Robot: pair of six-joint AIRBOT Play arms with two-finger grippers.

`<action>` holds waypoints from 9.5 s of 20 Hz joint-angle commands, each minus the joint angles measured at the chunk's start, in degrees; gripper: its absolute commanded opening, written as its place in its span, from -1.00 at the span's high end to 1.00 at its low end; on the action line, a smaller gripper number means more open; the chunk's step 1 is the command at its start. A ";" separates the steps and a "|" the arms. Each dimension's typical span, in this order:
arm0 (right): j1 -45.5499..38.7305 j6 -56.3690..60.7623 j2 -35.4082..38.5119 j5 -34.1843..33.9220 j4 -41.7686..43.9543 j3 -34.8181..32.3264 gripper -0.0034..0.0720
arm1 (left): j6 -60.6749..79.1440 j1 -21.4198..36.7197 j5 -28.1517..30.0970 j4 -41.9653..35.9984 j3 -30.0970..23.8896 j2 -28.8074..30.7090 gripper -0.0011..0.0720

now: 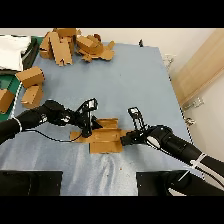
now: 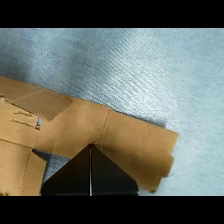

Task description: Fold the box.

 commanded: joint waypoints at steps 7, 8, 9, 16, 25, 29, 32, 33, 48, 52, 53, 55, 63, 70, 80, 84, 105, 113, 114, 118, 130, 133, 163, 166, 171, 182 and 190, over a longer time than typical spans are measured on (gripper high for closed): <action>0.20 -0.76 7.56 2.47 -1.25 3.52 0.90 | -0.46 0.04 -0.13 0.04 -0.02 -0.02 0.93; 0.22 -2.08 10.16 3.93 -1.22 3.65 0.90 | -0.48 0.04 -0.11 0.07 -0.02 -0.02 0.93; 0.22 -4.04 12.72 5.53 -1.22 3.65 0.90 | -0.61 0.11 -0.09 0.00 -0.02 -0.02 0.93; 0.22 -9.68 18.69 12.15 -1.49 3.58 0.90 | -5.22 0.11 -0.39 0.13 0.85 -0.02 0.93; 0.20 -12.90 18.69 12.09 -5.35 3.58 0.90 | -10.38 0.11 -3.02 4.83 2.01 -0.02 0.93; 0.20 -14.91 18.69 12.11 -5.05 3.58 0.90 | -10.56 0.11 -3.30 5.11 3.61 -0.02 0.93; 0.20 -14.91 18.69 12.11 -5.01 3.58 0.90 | -10.82 0.66 -3.80 5.27 4.35 -0.04 0.93; 0.20 -14.91 18.69 12.13 -5.01 3.58 0.90 | -10.82 1.42 -4.55 5.46 4.35 -0.09 0.93; 0.22 -14.88 14.05 11.54 -3.28 3.58 0.90 | -4.02 4.39 -15.21 6.12 6.54 -4.46 0.93; 0.22 -14.88 14.53 10.40 -3.37 3.58 0.90 | -2.99 4.39 -15.32 6.10 7.13 -6.75 0.93; 0.22 -14.88 14.53 10.40 -3.37 3.58 0.90 | -2.99 4.59 -14.53 6.10 7.13 -6.71 0.93; 0.22 -14.91 14.53 10.40 -3.37 3.58 0.90 | -3.02 4.74 -14.51 6.05 7.10 -6.71 0.93; 6.01 -16.41 14.56 10.54 -2.73 3.61 0.90 | -3.13 4.81 -10.88 5.60 7.13 -6.71 0.93; 16.35 -17.84 14.40 11.76 -0.66 3.58 0.20 | -4.98 5.79 -12.66 5.53 7.13 -6.71 0.93; 38.36 -17.66 4.42 8.02 -24.09 3.58 0.36 | -4.96 5.79 -14.67 5.55 7.13 -6.71 0.93; 39.32 -23.39 3.93 1.79 -23.93 3.65 0.21 | -4.96 5.79 -15.85 5.60 7.13 -6.71 0.93; 41.48 -17.57 -0.96 5.73 -31.21 2.49 -0.28 | -4.94 5.79 -16.11 5.60 7.10 -6.73 0.93; 41.48 -17.16 -0.96 5.66 -32.28 1.92 -0.28 | -4.94 5.79 -16.13 5.60 7.13 -6.71 0.93; 41.48 -17.16 -1.05 5.66 -32.72 1.62 -0.28 | -4.94 5.79 -16.15 5.60 7.13 -6.71 0.93; 41.48 -16.11 -3.04 5.42 -34.60 1.33 -0.28 | -4.94 5.79 -16.20 5.60 7.13 -6.71 0.93; 41.48 -12.22 -3.21 4.66 -38.86 1.57 -0.28 | -4.94 5.77 -16.24 5.60 7.10 -6.73 0.93; 41.48 -12.20 -2.32 5.22 -40.06 1.57 -0.28 | -4.94 5.77 -16.26 5.60 7.10 -6.73 0.93; 22.45 -5.29 2.16 -9.46 -38.23 -0.57 -0.28 | -4.94 5.79 -16.68 5.60 7.10 -6.71 0.93; 22.51 -5.27 2.16 -9.35 -38.03 -0.57 -0.28 | -4.94 5.79 -16.68 5.62 7.10 -6.73 0.93; 22.73 -5.29 2.19 -7.26 -35.98 -0.46 -0.35 | -4.92 5.79 -16.70 5.60 7.10 -6.71 0.93; 22.64 -5.42 3.41 -4.35 -29.05 2.05 -0.58 | -4.94 5.77 -16.70 5.62 7.10 -6.73 0.93; 22.58 -19.47 3.48 -4.04 -26.84 2.75 -0.58 | -4.94 5.79 -16.70 5.62 7.10 -6.73 0.93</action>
